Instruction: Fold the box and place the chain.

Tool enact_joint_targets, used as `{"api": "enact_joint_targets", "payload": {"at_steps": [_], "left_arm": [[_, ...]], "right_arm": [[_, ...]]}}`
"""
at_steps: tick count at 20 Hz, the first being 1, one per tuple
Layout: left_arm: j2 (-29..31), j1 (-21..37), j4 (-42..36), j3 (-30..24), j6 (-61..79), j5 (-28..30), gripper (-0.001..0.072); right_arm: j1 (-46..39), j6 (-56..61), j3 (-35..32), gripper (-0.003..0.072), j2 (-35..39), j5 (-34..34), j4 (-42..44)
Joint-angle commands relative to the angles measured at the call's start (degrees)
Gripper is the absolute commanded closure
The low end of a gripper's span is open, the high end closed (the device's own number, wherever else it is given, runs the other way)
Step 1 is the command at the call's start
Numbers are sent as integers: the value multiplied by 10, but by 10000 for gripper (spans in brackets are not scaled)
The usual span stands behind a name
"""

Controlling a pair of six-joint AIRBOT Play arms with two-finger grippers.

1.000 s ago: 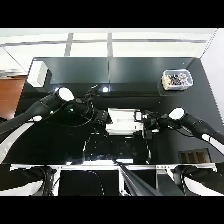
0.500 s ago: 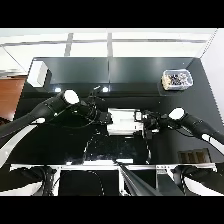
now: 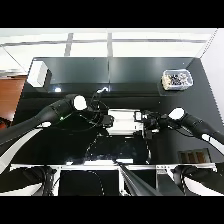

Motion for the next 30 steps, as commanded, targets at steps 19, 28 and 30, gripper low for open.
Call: {"api": "enact_joint_targets", "payload": {"at_steps": [19,28,30], "left_arm": [[-65,-89,231,107,-306,-107,362],[-107,-135,286,156,-348,-124,362],[-107,-134,283,157,-350,-125,362]], "right_arm": [[0,1,0,450,0,0,0],[0,1,0,450,0,0,0],[0,1,0,450,0,0,0]]}}
